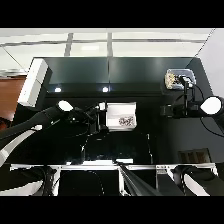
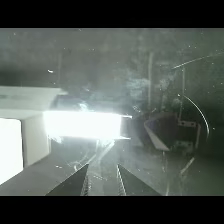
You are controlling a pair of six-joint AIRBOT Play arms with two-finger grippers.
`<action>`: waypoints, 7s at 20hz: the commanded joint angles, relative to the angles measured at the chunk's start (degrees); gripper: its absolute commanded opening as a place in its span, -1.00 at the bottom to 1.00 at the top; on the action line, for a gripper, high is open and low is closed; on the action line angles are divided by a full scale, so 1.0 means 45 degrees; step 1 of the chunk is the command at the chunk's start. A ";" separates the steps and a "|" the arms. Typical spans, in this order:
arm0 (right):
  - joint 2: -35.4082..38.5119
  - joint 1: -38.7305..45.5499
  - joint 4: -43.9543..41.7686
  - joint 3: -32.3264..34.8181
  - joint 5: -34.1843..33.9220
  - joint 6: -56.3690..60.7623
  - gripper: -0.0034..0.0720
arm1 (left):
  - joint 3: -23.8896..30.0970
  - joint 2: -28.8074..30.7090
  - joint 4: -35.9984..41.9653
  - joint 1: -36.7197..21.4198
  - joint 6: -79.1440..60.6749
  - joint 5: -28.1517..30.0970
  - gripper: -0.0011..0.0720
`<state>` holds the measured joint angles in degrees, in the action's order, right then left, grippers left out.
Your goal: Fold the box and place the chain.
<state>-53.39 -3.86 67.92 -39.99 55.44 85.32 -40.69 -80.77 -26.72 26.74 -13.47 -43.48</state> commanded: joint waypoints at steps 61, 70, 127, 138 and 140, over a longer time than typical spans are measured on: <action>-0.4464 -0.4177 -0.2997 -0.3565 0.1802 -1.3537 -0.12 | -0.0015 -0.0005 -0.0010 0.0049 -0.0010 0.0175 0.16; -0.4469 -0.4172 -0.2992 -0.3541 0.1821 -1.3537 -0.12 | -0.0015 -0.0005 -0.0010 0.0049 -0.0005 0.0180 0.16; -0.4250 -0.1773 -0.9554 -0.1180 0.3337 -0.7465 -0.87 | -0.0015 -0.0005 0.0010 0.0049 0.0010 0.0223 0.14; -0.0704 0.1695 -0.5382 -0.1545 0.6164 -0.5639 -0.87 | -0.1409 0.0282 -0.2229 0.0049 0.2832 -0.2710 0.98; -0.0704 0.1695 -0.5401 -0.1545 0.5892 -0.5731 -0.87 | -0.2006 0.0282 -0.2633 0.0049 0.3740 -0.3036 0.98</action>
<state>-57.67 2.81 42.26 -46.87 81.34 59.05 -46.41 -79.61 -33.95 26.96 -3.49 -52.56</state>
